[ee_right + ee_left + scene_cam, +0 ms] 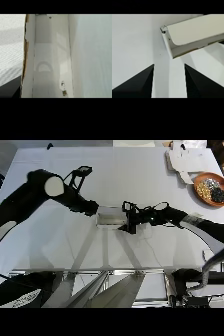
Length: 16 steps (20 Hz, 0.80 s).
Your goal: Fold the box and place the chain.
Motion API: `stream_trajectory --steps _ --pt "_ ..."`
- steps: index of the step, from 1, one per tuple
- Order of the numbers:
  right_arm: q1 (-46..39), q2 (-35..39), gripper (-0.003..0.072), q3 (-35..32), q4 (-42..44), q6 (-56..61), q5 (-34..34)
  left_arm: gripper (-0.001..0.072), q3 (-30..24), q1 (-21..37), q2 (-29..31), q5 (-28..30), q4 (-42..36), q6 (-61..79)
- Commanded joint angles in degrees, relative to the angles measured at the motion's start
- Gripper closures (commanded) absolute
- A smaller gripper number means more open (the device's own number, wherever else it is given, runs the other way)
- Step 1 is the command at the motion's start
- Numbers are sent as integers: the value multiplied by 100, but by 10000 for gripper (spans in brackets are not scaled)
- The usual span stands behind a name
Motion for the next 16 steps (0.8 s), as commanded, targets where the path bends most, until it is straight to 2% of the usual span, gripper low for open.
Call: stream_trajectory --steps 1,4,7,9,11,12,16 --pt "0 4 167 0 2 2 2 287 -140 476 302 -66 -728 2498" --pt "0 4 167 0 2 2 2 285 -640 949 273 -46 -1491 4843" --pt "2 4 167 0 2 0 2 132 -1215 1453 116 35 -2214 7385" --pt "0 4 167 0 2 2 2 130 -1480 1742 -76 334 -2463 8609" --pt "0 4 167 0 2 0 2 114 -1526 1943 -391 444 -2592 9412" --pt "2 4 167 0 2 2 2 54 -1523 2002 -586 463 -2634 9812" --pt "0 4 167 0 2 2 2 13 -1523 2149 -1521 472 -3338 11916"
